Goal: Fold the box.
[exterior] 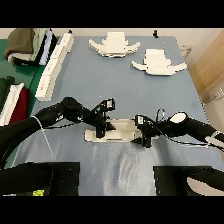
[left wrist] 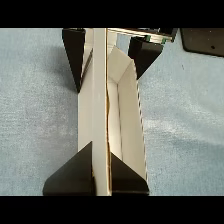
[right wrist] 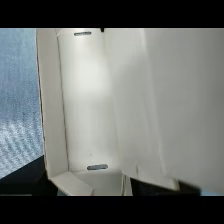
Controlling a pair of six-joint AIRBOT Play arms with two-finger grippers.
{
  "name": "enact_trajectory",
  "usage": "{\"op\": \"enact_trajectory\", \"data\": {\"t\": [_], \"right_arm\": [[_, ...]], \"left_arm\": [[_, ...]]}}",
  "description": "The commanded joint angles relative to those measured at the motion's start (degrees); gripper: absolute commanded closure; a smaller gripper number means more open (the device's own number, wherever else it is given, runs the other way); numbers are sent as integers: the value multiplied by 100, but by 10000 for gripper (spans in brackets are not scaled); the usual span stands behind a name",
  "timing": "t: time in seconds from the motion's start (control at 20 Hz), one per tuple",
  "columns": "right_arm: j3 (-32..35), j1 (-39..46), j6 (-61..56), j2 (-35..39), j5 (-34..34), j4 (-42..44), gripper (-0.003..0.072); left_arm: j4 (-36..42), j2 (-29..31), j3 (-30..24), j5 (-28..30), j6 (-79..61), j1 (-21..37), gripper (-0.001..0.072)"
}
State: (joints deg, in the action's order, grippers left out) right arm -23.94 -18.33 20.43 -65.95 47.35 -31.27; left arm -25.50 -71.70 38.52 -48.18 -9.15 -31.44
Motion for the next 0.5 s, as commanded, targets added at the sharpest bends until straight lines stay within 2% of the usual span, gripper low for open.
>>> {"op": "enact_trajectory", "data": {"t": [0.0,0.45], "right_arm": [[2,2,-4,-4,-24,2,144],[2,2,-4,-4,-24,2,144]], "left_arm": [[0,-2,0,0,-2,0,694],[4,-2,0,11,-2,0,694]]}}
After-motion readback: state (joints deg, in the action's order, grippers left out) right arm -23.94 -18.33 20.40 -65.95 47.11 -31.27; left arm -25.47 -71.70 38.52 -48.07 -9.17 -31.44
